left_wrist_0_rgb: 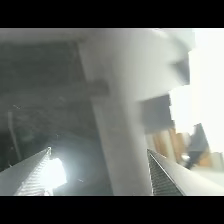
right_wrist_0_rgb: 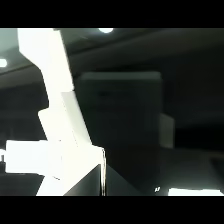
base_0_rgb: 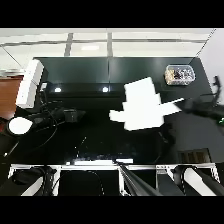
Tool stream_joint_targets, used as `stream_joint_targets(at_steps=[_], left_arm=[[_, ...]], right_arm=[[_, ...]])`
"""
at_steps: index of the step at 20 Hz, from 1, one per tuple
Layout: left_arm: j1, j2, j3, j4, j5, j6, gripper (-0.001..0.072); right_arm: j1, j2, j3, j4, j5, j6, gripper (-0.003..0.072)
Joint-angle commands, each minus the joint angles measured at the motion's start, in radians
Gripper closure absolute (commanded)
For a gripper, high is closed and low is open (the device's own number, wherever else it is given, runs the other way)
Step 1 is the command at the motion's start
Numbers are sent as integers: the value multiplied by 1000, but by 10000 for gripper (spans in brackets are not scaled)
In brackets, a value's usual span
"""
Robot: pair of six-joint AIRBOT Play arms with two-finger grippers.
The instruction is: Fold the box and place the chain.
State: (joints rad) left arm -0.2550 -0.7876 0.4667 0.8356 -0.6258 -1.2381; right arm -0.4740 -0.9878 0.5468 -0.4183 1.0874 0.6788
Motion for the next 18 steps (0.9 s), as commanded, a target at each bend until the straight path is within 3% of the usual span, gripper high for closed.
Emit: stream_joint_targets(at_steps=[1, 3, 7, 10, 13, 15, 18], left_arm=[[-27, -111, 34, -64, -47, 1, 8], [-16, -231, 116, -74, -135, 1, 7], [27, -459, 285, -236, -278, 137, 8], [66, -587, 350, -390, -363, 216, 8], [73, -674, 367, -372, -435, 217, 8], [68, -716, 367, -389, -429, 220, 7], [59, -776, 390, -499, -460, 358, 7]], right_arm=[[269, 170, -257, 261, -302, -105, 675], [425, 183, -322, 354, -416, -138, 675], [636, 183, -331, 380, -573, -137, 675], [651, 183, -331, 400, -562, -138, 675], [650, 183, -331, 400, -560, -138, 674], [650, 183, -331, 400, -553, -138, 674], [650, 183, -331, 400, -541, -138, 674]])
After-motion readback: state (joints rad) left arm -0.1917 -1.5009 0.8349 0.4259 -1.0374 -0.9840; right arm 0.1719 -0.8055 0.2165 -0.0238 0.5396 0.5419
